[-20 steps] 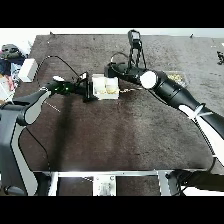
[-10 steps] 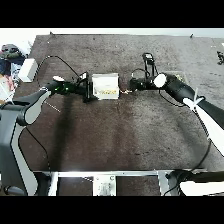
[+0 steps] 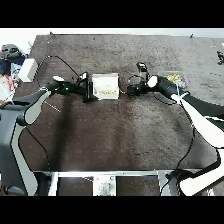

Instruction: Fold the box and place the chain.

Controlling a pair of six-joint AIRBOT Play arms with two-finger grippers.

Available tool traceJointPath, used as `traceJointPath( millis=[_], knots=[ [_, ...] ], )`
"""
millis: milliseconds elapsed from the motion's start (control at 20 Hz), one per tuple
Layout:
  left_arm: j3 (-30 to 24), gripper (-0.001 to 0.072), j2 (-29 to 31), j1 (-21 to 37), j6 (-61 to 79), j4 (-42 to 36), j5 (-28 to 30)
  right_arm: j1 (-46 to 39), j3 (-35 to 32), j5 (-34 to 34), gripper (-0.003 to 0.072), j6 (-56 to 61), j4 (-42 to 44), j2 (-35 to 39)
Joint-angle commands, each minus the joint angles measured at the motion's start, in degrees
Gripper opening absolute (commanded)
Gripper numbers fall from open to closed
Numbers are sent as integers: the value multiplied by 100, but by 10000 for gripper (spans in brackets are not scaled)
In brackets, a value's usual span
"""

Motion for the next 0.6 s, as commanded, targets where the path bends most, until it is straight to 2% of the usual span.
traceJointPath(
  millis=[0,200,450,500,550],
  knots=[
    [0,299,0,0,2,0,2,24,59,50,211,2,2,-131],
    [0,299,0,0,2,0,2,28,61,-229,211,-4,109,-208],
    [0,299,0,0,2,0,2,155,153,-256,212,-129,127,-245],
    [0,299,0,0,2,0,2,160,208,-256,182,-129,122,-267],
    [0,299,0,0,2,0,2,160,258,-251,97,-127,129,-291]
  ],
)
